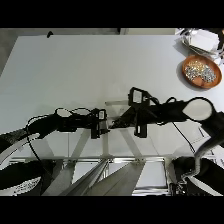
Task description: Fold the box and place the chain.
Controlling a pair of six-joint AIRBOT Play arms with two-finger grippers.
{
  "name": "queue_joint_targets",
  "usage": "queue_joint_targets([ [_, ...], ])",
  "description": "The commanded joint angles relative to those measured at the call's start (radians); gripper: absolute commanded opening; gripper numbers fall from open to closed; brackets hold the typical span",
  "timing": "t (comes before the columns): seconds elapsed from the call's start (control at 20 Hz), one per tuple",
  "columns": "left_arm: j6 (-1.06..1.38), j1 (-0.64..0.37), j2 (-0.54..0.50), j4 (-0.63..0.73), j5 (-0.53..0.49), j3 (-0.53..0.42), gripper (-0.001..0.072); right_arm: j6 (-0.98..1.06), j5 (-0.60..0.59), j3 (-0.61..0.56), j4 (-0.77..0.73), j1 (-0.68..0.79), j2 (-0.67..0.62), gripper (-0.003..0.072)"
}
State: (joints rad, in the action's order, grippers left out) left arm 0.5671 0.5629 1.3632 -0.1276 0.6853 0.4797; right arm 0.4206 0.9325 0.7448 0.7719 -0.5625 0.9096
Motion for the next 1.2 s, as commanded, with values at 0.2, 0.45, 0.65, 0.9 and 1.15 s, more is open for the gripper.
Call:
queue_joint_targets([
  [0.2,0.000,0.000,0.000,0.000,0.000,0.000,0.0138,0.089,-0.047,0.001,0.019,-0.041,0.223,0.0081],
  [0.45,0.000,0.000,0.000,0.000,0.000,0.000,0.0138,0.133,-0.094,0.002,0.018,-0.040,0.245,0.0183],
  [0.65,0.000,0.000,-0.001,0.000,0.000,0.000,0.0138,0.159,0.012,0.021,0.045,0.062,0.198,0.0187],
  [0.9,0.000,0.000,-0.001,0.000,0.000,0.000,0.0138,0.010,0.178,0.017,0.147,0.320,0.094,0.0184],
  [1.15,0.000,0.000,0.000,0.000,0.000,0.000,0.0138,-0.437,0.060,-0.133,0.175,0.435,0.131,0.0286],
])
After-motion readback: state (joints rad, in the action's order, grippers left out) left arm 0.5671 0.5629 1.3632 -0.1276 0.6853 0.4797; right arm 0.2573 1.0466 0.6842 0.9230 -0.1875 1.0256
